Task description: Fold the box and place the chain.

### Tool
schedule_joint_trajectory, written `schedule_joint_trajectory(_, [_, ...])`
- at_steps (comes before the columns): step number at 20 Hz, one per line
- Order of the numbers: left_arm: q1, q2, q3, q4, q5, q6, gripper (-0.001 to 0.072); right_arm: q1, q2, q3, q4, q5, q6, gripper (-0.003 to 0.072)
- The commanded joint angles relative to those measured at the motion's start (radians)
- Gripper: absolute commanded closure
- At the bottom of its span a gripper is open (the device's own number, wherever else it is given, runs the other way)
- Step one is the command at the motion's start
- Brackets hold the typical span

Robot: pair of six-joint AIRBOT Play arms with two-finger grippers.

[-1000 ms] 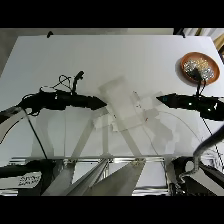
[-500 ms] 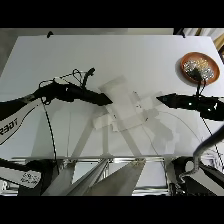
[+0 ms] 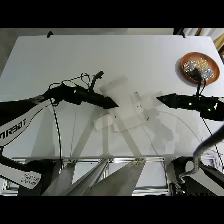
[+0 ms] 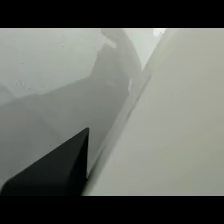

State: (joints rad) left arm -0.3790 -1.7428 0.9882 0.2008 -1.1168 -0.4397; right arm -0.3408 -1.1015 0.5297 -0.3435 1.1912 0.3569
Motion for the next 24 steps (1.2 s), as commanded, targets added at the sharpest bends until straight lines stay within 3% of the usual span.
schedule_joint_trajectory(1, [-0.003,0.002,0.001,-0.004,-0.005,0.025,0.0517,0.001,0.001,0.000,0.000,0.002,0.001,0.0671])
schedule_joint_trajectory(2, [-0.001,0.002,0.001,-0.004,-0.010,0.035,0.0580,0.001,0.001,0.000,0.000,0.002,0.001,0.0671])
schedule_joint_trajectory(3, [0.000,0.002,0.001,-0.004,-0.011,0.037,0.0587,0.001,0.001,0.000,0.000,0.002,0.001,0.0671])
schedule_joint_trajectory(5, [0.000,0.003,0.001,-0.001,-0.013,0.057,0.0702,0.001,0.001,0.000,0.000,0.004,0.001,0.0671])
schedule_joint_trajectory(8, [0.001,0.024,0.002,0.011,-0.014,0.106,0.0703,0.001,0.001,0.000,0.000,0.020,0.001,0.0671])
schedule_joint_trajectory(11, [0.000,0.084,0.010,0.143,-0.012,0.104,0.0703,0.001,0.001,0.000,0.008,0.056,0.001,0.0666])
schedule_joint_trajectory(15, [-0.003,0.215,0.014,0.381,-0.013,0.096,0.0700,0.001,0.001,0.000,0.045,0.106,0.001,0.0473])
schedule_joint_trajectory(17, [-0.004,0.294,0.014,0.435,-0.013,0.096,0.0701,0.001,0.002,0.000,0.053,0.147,0.001,0.0472])
schedule_joint_trajectory(19, [-0.009,0.357,0.014,0.447,-0.018,0.100,0.0703,0.001,0.019,0.000,0.072,0.196,0.001,0.0421])
schedule_joint_trajectory(22, [-0.027,0.417,0.014,0.490,-0.087,0.148,0.0703,0.001,0.084,0.021,0.080,0.265,0.004,0.0451])
schedule_joint_trajectory(24, [-0.064,0.425,0.014,0.522,-0.113,0.153,0.0701,0.001,0.141,0.052,0.063,0.287,0.006,0.0646])
